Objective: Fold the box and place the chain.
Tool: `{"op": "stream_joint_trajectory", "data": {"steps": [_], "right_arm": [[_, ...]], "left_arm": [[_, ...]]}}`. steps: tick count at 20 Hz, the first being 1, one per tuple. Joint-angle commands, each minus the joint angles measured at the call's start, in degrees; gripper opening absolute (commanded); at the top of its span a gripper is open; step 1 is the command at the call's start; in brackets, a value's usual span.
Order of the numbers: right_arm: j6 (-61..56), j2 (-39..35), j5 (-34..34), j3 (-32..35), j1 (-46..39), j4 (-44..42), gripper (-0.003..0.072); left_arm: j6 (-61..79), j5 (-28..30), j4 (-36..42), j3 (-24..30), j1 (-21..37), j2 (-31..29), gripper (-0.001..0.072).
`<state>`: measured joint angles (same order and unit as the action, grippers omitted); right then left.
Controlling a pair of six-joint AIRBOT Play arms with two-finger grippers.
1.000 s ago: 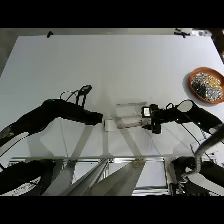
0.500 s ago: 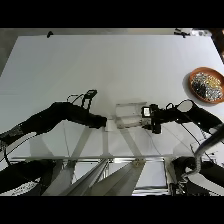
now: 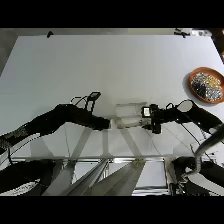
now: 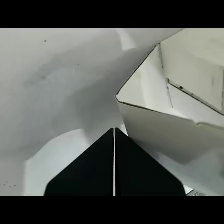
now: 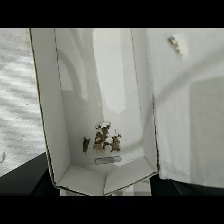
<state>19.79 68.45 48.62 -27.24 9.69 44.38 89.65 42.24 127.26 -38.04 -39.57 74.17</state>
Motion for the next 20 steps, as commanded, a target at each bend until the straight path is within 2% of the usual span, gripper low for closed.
{"op": "stream_joint_trajectory", "data": {"steps": [1, 6, 10, 13, 15, 17, 20], "right_arm": [[0.00, -0.04, 0.00, -0.04, 0.00, 0.00, 0.0433], [0.00, -0.04, 0.00, -0.04, 0.00, 0.00, 0.0433], [0.00, -0.04, 0.00, -0.04, 0.00, 0.00, 0.0433], [0.00, -0.04, 0.00, -0.04, 0.00, 0.00, 0.0433], [-0.02, -0.04, 0.00, -0.04, 0.00, 0.00, 0.0433], [0.00, -0.04, 0.00, -0.04, 0.00, 0.00, 0.0433], [0.00, -0.04, 0.00, -0.04, 0.00, 0.00, 0.0433]], "left_arm": [[0.26, -2.47, 0.76, 0.02, -1.29, -0.20, 0.0007], [3.39, -5.66, 2.34, 0.00, -1.27, -4.02, 0.0008], [6.27, -8.41, 6.71, 0.00, -3.15, -4.26, 0.0018], [6.58, -8.81, 7.13, 0.00, -3.74, -4.37, 0.0089], [6.56, -8.85, 7.52, 0.00, -3.74, -4.37, 0.0098], [6.58, -8.83, 8.46, 0.00, -3.74, -4.39, 0.0154], [6.58, -8.81, 9.07, 0.00, -3.74, -4.94, 0.0154]]}}
